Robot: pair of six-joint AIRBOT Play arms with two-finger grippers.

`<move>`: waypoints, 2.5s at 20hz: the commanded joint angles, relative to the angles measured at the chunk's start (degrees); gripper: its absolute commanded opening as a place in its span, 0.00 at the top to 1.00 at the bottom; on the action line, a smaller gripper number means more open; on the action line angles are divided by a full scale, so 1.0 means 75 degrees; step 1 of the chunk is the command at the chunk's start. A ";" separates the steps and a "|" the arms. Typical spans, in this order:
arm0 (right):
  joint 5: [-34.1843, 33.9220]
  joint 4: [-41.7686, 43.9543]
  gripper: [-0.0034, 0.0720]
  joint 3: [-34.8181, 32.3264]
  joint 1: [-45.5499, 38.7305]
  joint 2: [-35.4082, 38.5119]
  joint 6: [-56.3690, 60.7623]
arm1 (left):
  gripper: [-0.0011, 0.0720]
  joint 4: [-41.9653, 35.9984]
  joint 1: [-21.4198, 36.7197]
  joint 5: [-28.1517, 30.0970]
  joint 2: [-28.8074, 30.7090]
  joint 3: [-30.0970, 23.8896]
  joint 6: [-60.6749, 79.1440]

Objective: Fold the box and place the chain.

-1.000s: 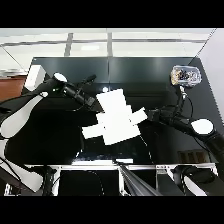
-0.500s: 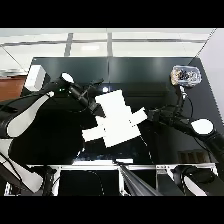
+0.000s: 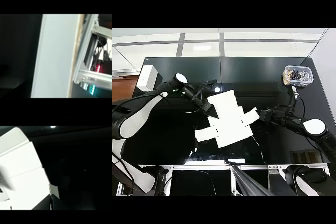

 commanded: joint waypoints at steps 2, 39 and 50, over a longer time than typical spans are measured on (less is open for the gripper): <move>-0.0035 0.0003 0.94 -0.0003 0.0006 0.0003 0.0006 | 0.51 0.0064 0.0003 -0.0831 -0.0003 0.0003 0.0029; 0.3002 -0.2200 0.02 0.0836 -0.1046 -0.0047 -0.7044 | 0.96 0.1929 -0.1824 0.4389 0.2206 -0.1451 0.3748; 0.2221 -0.2168 0.02 0.0408 -0.0102 -0.0277 -0.8737 | 0.96 0.2576 -0.1824 0.3993 0.2171 -0.1075 0.3191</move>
